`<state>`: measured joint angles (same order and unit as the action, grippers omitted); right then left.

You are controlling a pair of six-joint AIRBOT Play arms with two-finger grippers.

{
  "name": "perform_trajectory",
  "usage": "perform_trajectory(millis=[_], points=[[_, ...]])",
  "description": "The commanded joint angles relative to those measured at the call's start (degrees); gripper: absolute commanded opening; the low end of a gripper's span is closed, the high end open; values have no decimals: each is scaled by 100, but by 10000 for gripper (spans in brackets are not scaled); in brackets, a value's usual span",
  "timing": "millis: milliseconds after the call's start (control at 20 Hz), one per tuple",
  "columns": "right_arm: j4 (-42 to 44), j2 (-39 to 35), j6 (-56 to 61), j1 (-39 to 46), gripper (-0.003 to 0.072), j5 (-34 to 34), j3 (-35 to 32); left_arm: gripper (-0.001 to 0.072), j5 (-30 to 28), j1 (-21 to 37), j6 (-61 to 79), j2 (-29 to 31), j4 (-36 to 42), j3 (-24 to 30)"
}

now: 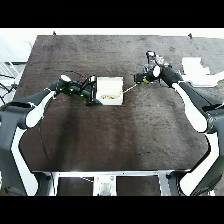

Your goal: Fold the box and place the chain.

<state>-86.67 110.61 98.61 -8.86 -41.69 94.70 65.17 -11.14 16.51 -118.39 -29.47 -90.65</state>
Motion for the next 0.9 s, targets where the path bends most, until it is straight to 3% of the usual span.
perform_trajectory(millis=[0, 200, 350, 500, 850], points=[[164, 291, -118, 48, 419, -109, 131, 448, 0, 0, 2, -2, 0, 0], [162, 442, -275, 59, 290, -214, 199, 447, 0, 0, 2, -2, 0, 0], [212, 435, -796, 20, 11, -339, 225, 448, -2, 0, 2, -2, 0, 0], [210, 221, -789, -79, 10, -595, 385, 448, 2, 0, 2, -2, -2, 0], [208, -1534, -1084, -247, 11, -1805, 382, 448, -2, 0, 2, -2, -2, 0]])
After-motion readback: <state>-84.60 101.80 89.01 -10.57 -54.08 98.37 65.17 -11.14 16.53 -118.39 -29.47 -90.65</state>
